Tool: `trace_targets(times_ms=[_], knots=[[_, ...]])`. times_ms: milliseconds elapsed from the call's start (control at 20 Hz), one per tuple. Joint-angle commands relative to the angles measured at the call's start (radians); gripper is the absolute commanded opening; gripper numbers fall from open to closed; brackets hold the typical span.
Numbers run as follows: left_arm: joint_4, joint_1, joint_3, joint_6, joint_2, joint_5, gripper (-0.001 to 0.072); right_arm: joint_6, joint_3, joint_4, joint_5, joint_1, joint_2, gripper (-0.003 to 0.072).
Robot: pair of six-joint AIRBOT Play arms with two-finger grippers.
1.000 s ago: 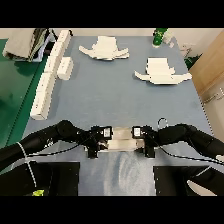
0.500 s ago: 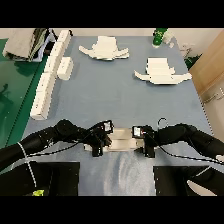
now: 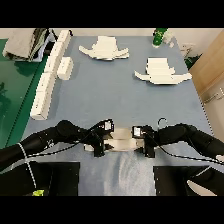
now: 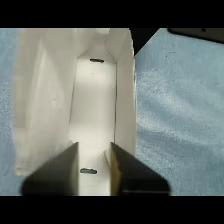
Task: Fold the box.
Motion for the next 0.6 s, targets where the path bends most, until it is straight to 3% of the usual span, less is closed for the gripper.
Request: trace_targets(times_ms=[0, 150, 250, 350, 550], knots=[[0.084, 0.001, 0.0, -0.119, 0.024, -0.008, 0.0082, 0.0, 0.001, 0.0, 0.0, 0.0, 0.001, 0.0517], [0.233, 0.012, -0.001, -0.321, 0.098, -0.027, 0.0082, 0.0, 0.001, 0.0, 0.0, 0.0, 0.001, 0.0517], [0.317, 0.044, -0.001, -0.438, 0.158, -0.079, 0.0014, 0.0, 0.001, 0.0, 0.0, 0.0, 0.001, 0.0518], [0.415, 0.084, 0.0, -0.571, 0.221, -0.151, 0.0014, 0.0, 0.001, 0.0, 0.0, 0.0, 0.001, 0.0517], [0.776, 0.158, 0.001, -0.995, 0.37, -0.321, 0.0013, 0.0, 0.001, 0.0, 0.0, 0.0, 0.001, 0.0518]])
